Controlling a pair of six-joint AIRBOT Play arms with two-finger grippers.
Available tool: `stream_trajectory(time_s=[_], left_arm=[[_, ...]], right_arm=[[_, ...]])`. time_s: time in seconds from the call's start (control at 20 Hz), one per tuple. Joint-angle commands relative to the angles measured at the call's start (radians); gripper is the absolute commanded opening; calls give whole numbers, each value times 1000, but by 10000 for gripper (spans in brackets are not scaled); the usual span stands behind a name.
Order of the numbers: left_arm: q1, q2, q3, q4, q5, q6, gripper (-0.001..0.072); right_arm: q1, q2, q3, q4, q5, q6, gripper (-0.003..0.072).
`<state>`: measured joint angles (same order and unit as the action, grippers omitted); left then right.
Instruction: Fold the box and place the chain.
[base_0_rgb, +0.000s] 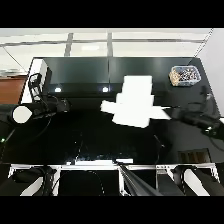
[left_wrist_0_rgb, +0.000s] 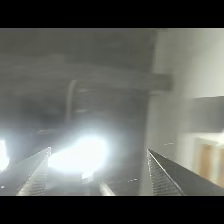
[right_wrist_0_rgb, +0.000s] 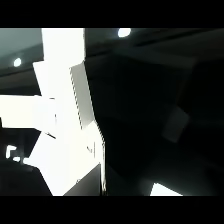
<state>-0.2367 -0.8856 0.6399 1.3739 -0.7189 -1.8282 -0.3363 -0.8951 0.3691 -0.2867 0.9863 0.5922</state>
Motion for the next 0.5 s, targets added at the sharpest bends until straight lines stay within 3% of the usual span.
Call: stream_trajectory(time_s=[0.0, 0.1, 0.25, 0.35, 0.45], left_arm=[[-65, -37, 3, -165, 151, 71, 714], [-64, -98, 30, -381, 119, 278, 714], [-12, -259, 122, -776, -122, 701, 714], [27, -364, 178, -852, -201, 707, 713], [40, -455, 210, -843, -209, 706, 714]], right_arm=[[285, 53, -95, 120, -203, -8, 9], [407, 53, -95, 106, -314, 3, 9], [519, 53, -95, 97, -394, 2, 9], [556, 52, -95, 87, -394, 3, 10], [570, 52, -95, 88, -394, 3, 9]])
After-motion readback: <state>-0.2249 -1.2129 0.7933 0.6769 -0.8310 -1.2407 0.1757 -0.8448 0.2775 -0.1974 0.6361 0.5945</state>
